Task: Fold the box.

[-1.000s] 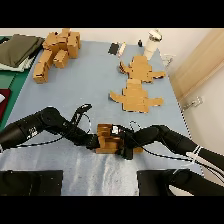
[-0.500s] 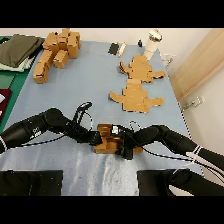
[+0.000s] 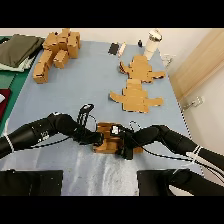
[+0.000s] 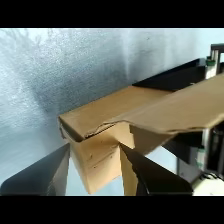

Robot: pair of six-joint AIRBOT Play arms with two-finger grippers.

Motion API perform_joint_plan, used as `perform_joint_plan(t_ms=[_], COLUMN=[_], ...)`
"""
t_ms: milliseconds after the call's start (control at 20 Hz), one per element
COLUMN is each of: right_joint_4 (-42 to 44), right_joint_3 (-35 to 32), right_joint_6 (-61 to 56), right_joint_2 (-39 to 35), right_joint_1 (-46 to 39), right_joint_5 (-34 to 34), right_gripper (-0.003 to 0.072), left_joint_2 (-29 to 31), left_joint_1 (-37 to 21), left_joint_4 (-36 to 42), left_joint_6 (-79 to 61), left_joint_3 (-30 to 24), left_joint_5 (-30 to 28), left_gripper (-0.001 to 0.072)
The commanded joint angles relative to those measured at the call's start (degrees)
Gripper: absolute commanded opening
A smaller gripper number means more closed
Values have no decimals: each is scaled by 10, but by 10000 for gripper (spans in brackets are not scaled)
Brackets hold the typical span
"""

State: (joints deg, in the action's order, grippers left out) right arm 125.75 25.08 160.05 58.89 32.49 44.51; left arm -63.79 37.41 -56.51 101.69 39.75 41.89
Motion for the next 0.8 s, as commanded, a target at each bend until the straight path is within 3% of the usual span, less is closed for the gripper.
perform_joint_plan(t_ms=[0,150,400,750], right_joint_4=[0,0,0,0], right_joint_3=[1,1,1,1], right_joint_6=[-1,0,0,-1], right_joint_2=[0,0,0,0], right_joint_1=[0,0,0,0], right_joint_5=[0,0,0,0], right_gripper=[530,530,530,531], left_joint_2=[-4,-24,-50,-125], left_joint_1=[51,79,127,170], left_joint_4=[-170,-214,-236,-321], left_joint_6=[185,228,294,373], left_joint_3=[37,67,82,163], left_joint_5=[12,53,54,167], left_gripper=[451,452,451,451])
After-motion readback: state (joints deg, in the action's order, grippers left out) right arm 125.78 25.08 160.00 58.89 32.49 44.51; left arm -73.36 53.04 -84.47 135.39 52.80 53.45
